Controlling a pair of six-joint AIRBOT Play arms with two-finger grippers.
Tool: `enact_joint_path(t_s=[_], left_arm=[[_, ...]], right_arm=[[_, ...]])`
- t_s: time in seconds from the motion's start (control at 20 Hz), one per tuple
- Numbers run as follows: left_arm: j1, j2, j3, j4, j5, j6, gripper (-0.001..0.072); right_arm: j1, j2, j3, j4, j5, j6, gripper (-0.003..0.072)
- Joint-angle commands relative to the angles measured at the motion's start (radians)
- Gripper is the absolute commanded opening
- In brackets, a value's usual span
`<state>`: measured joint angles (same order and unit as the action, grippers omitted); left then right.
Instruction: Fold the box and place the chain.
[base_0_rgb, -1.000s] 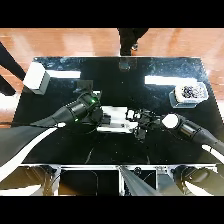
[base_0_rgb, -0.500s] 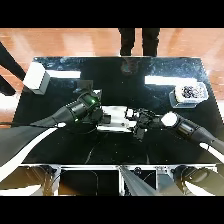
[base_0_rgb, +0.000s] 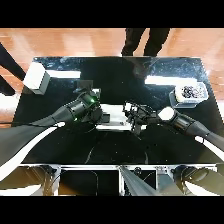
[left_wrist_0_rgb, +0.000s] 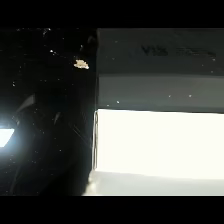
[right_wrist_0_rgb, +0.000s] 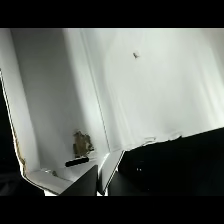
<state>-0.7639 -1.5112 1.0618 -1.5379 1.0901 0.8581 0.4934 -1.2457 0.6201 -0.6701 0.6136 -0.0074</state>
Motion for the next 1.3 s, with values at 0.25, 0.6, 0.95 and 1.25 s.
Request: enact_joint_path(t_s=[0.25,0.6,0.95,1.25], left_arm=[[0.000,0.000,0.000,-0.005,0.002,0.002,0.0022],[0.000,0.000,0.000,-0.008,0.002,0.002,0.0022],[0.000,0.000,0.000,-0.008,0.005,0.002,0.0022],[0.000,-0.001,0.000,-0.009,0.005,0.002,0.0022]], right_arm=[[-0.025,0.008,0.019,-0.114,0.032,0.064,0.0386],[-0.146,0.066,0.025,-0.265,0.235,0.131,0.0387],[-0.003,-0.007,0.026,-0.239,0.098,0.114,0.0385],[0.001,-0.023,0.026,-0.159,0.096,0.074,0.0383]])
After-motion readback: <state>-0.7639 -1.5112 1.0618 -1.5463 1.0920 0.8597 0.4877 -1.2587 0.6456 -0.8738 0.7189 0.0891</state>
